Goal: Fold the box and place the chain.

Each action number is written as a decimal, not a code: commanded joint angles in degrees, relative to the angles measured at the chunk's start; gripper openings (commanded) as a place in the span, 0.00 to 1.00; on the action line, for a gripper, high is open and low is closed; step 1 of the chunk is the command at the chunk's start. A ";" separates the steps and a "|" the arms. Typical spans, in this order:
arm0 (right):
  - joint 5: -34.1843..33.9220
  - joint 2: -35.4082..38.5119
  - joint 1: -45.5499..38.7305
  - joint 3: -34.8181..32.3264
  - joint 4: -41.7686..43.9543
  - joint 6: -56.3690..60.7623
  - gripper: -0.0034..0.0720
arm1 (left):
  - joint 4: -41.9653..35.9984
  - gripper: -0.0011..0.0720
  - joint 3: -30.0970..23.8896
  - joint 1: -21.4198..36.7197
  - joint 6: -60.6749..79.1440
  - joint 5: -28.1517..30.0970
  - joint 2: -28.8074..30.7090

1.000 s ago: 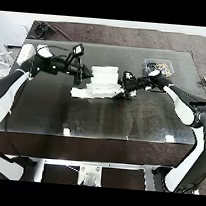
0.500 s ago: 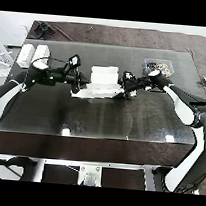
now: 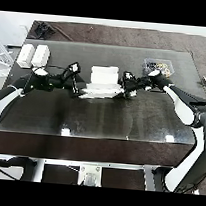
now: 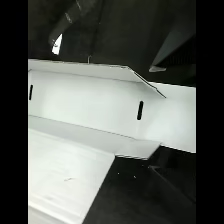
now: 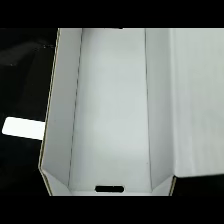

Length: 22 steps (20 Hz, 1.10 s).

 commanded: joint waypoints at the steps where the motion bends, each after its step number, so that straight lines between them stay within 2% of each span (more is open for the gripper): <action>1: -0.02 0.04 0.00 0.02 0.04 0.00 0.79 | 3.32 0.98 -0.24 0.02 -2.36 4.20 0.02; 8: -0.02 0.04 0.00 0.02 0.02 0.00 0.79 | 3.41 0.98 -0.22 -0.85 -1.70 5.60 -0.13; 10: 0.00 0.04 -0.02 0.02 0.02 0.00 0.79 | 4.85 0.98 1.44 -2.36 -1.79 5.64 -1.60; 15: -0.02 0.04 -0.02 0.02 0.02 0.00 0.79 | 13.57 0.98 6.51 -3.41 -7.69 2.05 -5.51; 22: 0.00 0.04 -0.02 0.02 0.02 0.00 0.79 | 13.86 0.98 6.51 -3.43 -7.23 1.36 -5.51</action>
